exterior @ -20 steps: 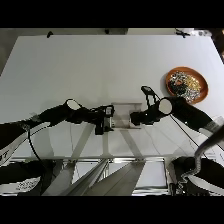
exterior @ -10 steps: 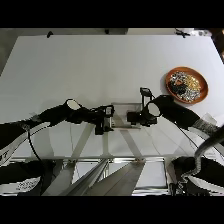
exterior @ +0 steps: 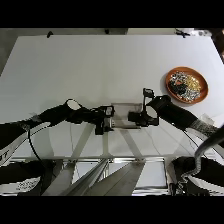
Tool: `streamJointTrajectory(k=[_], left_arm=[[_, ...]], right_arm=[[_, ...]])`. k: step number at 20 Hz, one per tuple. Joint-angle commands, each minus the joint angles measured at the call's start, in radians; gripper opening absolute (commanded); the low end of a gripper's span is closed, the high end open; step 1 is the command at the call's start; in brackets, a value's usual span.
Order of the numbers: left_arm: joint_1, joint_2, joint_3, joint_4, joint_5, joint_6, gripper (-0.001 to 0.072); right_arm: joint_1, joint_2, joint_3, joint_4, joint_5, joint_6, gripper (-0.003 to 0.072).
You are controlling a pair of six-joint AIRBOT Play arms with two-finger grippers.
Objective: Fold the box and place the chain.
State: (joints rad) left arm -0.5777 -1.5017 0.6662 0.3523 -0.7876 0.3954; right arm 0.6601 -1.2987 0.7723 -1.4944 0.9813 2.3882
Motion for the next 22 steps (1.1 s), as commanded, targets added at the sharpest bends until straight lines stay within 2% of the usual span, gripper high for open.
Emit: streamJointTrajectory(k=[1, 2, 4, 5, 10, 14, 18, 22], left_arm=[[0.001, 0.001, 0.000, 0.000, -0.002, -0.003, 0.0372], [0.001, 0.001, 0.000, 0.000, -0.002, -0.003, 0.0372], [0.001, 0.001, 0.000, 0.000, -0.002, -0.003, 0.0372], [0.001, 0.001, 0.000, 0.000, -0.002, -0.003, 0.0372], [0.001, 0.001, 0.000, 0.000, -0.002, -0.003, 0.0372], [0.001, 0.001, 0.000, 0.000, -0.002, -0.003, 0.0372], [0.001, 0.001, 0.000, 0.000, -0.002, -0.003, 0.0372], [0.001, 0.001, 0.000, 0.000, -0.002, -0.003, 0.0372]], right_arm=[[0.011, -0.001, 0.001, -0.008, -0.006, -0.068, 0.0012], [0.021, -0.001, 0.001, -0.014, -0.008, -0.125, 0.0029], [0.037, -0.001, 0.000, -0.017, -0.030, -0.212, 0.0224], [0.039, -0.001, 0.000, -0.017, -0.044, -0.228, 0.0265], [0.042, -0.014, 0.000, -0.017, -0.074, -0.285, 0.0274], [0.056, -0.055, 0.000, -0.018, -0.073, -0.333, 0.0265], [0.055, -0.058, 0.000, -0.025, -0.040, -0.385, 0.0025], [0.055, -0.058, 0.000, -0.028, 0.015, -0.401, 0.0011]])
